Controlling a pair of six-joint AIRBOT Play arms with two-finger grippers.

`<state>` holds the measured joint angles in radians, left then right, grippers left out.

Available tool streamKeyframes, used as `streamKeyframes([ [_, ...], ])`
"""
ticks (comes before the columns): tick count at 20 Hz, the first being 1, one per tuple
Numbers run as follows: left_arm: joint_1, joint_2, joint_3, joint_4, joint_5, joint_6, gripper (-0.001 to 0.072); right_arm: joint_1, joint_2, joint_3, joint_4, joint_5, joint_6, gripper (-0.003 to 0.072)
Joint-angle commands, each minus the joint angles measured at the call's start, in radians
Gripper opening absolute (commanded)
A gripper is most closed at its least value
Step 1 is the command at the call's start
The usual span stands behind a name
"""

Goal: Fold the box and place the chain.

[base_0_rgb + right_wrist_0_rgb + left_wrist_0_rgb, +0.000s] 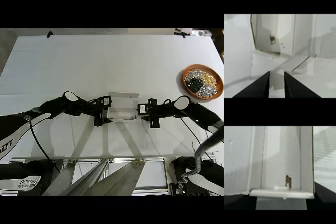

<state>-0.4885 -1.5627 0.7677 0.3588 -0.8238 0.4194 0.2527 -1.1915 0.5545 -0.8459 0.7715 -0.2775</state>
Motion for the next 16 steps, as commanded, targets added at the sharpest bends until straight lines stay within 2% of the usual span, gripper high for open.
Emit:
streamKeyframes([
  [1,0.001,0.001,0.001,0.0,0.001,0.0,0.0314,0.043,-0.007,0.0,0.101,-0.01,-0.046,0.0198],
  [2,0.001,0.001,0.001,0.0,0.001,0.0,0.0314,0.06,-0.014,0.0,0.121,-0.027,-0.046,0.0168],
  [6,0.001,0.001,0.001,0.0,0.001,0.0,0.0314,0.106,-0.053,0.0,0.126,-0.06,-0.046,0.0146],
  [7,0.001,0.001,0.001,0.0,0.0,0.0,0.0314,0.112,-0.06,0.0,0.127,-0.058,-0.046,0.0063],
  [8,0.001,0.001,0.001,0.0,0.001,0.0,0.0314,0.116,-0.068,0.0,0.129,-0.06,-0.046,0.002],
  [11,0.001,0.001,0.001,0.0,0.001,0.0,0.0314,0.116,-0.072,0.0,0.153,-0.078,-0.045,0.002],
  [12,0.001,0.001,0.001,0.0,0.0,0.0,0.0314,0.116,-0.072,0.0,0.172,-0.085,-0.046,0.0023],
  [13,0.001,0.001,0.001,0.0,0.001,0.0,0.0314,0.116,-0.072,0.0,0.182,-0.084,-0.046,0.0069],
  [15,0.001,0.001,0.001,0.0,0.0,0.0,0.0314,0.116,-0.072,0.0,0.192,-0.084,-0.046,0.0231],
  [16,0.001,0.001,0.001,0.0,0.001,0.0,0.0314,0.116,-0.072,0.0,0.192,-0.084,-0.046,0.0236],
])
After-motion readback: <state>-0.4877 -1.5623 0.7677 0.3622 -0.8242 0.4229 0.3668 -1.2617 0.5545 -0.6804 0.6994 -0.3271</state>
